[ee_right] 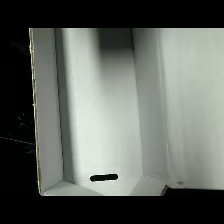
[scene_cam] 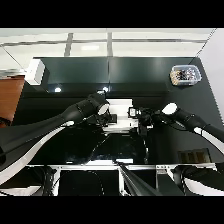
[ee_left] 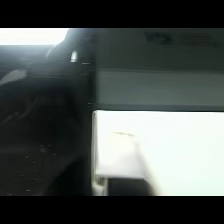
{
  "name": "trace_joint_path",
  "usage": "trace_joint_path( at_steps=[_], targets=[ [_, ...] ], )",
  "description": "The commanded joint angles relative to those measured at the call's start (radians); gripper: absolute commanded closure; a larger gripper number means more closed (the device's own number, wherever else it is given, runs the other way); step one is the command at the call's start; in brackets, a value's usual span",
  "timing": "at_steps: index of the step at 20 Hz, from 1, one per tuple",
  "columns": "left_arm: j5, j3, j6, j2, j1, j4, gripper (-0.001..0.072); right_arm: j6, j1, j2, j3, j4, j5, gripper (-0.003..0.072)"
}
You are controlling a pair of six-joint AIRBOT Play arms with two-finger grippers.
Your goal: Fold the box and place the chain.
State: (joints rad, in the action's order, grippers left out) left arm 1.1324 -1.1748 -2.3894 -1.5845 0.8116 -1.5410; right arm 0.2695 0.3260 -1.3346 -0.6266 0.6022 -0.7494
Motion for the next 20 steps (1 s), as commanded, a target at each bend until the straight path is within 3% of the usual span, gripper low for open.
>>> trace_joint_path(
  at_steps=[1,8,10,14,20],
  targets=[
    [-0.005,0.0,0.0,-0.002,0.001,0.006,0.0686,0.0,0.001,-0.001,0.0,0.0,-0.001,0.023],
    [-0.005,0.0,0.003,-0.005,0.0,0.006,0.0685,-0.009,0.0,-0.001,0.001,0.001,-0.003,0.0224],
    [-0.005,0.0,0.003,-0.003,-0.001,0.004,0.0685,-0.04,0.0,0.005,0.0,0.005,-0.006,0.0006],
    [-0.002,0.0,0.033,-0.003,-0.001,0.004,0.0684,-0.057,-0.002,0.068,0.001,0.092,-0.038,0.0008],
    [-0.003,0.0,0.033,-0.003,-0.001,0.005,0.0683,-0.056,-0.002,0.114,0.0,0.087,-0.059,0.0023]
  ],
)
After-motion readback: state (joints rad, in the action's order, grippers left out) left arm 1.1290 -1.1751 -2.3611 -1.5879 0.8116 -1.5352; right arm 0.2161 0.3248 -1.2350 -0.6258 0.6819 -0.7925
